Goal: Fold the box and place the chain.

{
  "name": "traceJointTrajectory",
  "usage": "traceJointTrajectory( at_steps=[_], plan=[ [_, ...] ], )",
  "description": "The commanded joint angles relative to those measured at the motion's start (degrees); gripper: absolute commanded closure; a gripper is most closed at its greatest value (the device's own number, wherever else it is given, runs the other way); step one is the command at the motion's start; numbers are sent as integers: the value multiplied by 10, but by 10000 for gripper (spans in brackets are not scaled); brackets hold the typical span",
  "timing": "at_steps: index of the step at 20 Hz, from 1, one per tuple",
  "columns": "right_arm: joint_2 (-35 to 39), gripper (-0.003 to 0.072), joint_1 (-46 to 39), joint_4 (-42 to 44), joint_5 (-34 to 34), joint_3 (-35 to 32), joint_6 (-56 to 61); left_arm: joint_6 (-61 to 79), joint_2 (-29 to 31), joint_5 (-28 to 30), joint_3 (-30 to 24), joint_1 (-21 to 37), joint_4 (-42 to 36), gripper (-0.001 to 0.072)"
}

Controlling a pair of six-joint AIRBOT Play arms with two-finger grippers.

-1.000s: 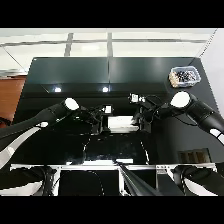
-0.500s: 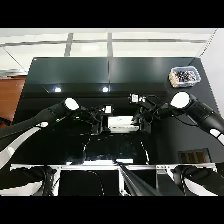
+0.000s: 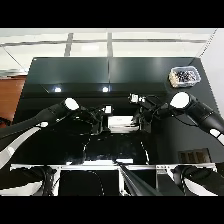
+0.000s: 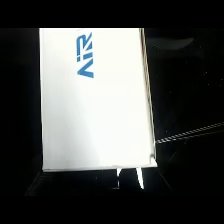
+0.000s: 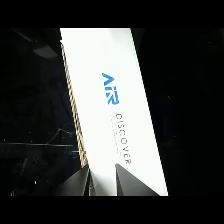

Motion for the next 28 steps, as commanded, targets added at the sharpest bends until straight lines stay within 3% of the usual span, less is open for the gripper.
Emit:
traceJointTrajectory(
  at_steps=[1,6,7,8,9,16,18,20,21,23,25,28],
  plan=[
    [0,558,0,1,-12,0,2,1,0,-1,0,0,0,300],
    [0,555,0,-3,11,0,2,1,0,-1,0,0,1,300],
    [0,535,0,-5,11,-1,3,1,0,-1,0,0,0,300],
    [0,444,0,-11,11,-2,5,1,0,-1,0,0,1,300],
    [0,413,0,-14,6,-4,5,1,0,-1,0,0,0,300],
    [6,414,0,-10,0,-25,29,1,0,-1,0,0,1,300],
    [28,414,-1,-9,2,-17,102,1,0,-1,0,0,1,300],
    [49,416,-10,10,5,-12,287,1,0,-1,0,0,1,300],
    [49,422,-16,28,9,-17,368,1,0,-1,0,0,1,300],
    [49,677,-14,97,3,-44,432,1,0,-1,0,0,1,300],
    [40,677,-9,175,-12,-60,425,1,0,-1,0,0,1,300],
    [21,677,-4,199,-57,-60,426,1,0,-1,0,0,1,300]
  ],
)
